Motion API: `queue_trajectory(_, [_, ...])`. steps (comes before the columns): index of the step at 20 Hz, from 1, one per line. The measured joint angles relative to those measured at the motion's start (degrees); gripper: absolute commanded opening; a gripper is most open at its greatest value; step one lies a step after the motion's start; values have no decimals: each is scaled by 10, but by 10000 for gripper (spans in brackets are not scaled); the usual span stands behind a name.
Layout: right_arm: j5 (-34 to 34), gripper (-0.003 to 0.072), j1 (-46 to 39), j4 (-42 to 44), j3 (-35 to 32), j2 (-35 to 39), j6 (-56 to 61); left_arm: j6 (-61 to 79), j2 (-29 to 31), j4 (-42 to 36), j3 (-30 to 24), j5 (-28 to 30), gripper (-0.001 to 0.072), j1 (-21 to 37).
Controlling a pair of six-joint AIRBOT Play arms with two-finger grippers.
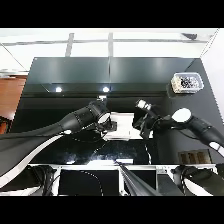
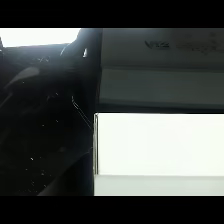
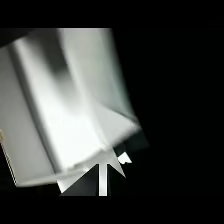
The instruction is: Fold the box and place the chain.
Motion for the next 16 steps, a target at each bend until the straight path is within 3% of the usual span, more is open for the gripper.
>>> queue_trajectory(4, [108, 49, -145, -53, 10, 36, 197, 0, 0, 1, 0, -3, 28, 0])
queue_trajectory(5, [118, 11, -182, -60, 10, 40, 245, 0, 0, 1, 0, -3, 28, 0])
queue_trajectory(9, [119, 11, -297, -79, -14, 45, 433, 0, 0, 2, 0, -3, 28, 0])
queue_trajectory(12, [118, 11, -314, -82, -41, 32, 513, 0, 0, 2, 0, -3, 28, 0])
queue_trajectory(16, [121, 12, -264, -50, -62, -16, 535, 0, 0, 2, 0, -3, 28, 0])
